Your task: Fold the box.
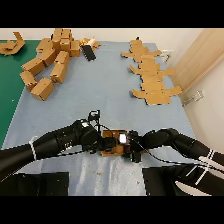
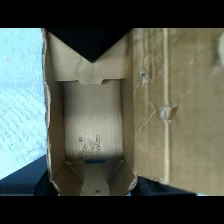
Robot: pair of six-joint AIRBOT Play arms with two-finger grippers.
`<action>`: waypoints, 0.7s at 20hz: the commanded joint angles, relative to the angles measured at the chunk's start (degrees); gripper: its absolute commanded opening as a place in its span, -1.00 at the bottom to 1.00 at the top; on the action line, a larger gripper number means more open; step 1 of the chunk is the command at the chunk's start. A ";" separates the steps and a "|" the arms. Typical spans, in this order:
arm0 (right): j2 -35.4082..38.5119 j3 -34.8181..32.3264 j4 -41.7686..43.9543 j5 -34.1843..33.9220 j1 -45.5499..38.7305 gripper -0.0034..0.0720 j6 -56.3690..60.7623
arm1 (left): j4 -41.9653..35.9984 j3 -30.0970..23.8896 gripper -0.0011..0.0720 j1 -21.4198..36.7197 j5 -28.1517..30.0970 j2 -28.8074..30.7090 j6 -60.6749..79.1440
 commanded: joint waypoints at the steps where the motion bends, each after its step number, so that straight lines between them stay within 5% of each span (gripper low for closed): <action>1: 0.04 0.04 0.02 0.00 0.02 0.43 0.00 | 2.56 0.94 0.18 -1.38 -0.68 -1.42 -4.24; 12: 0.04 0.04 0.02 0.02 0.02 0.43 0.00 | 9.86 12.02 0.17 -4.81 -13.16 -11.34 -5.57; 13: 0.04 0.04 0.02 0.00 0.02 0.43 0.00 | 9.86 12.02 -0.02 -4.81 -13.79 -11.72 -6.29; 14: 0.04 0.04 0.02 0.00 0.02 0.43 0.00 | 9.84 12.00 -0.52 -4.81 -14.12 -12.00 -6.40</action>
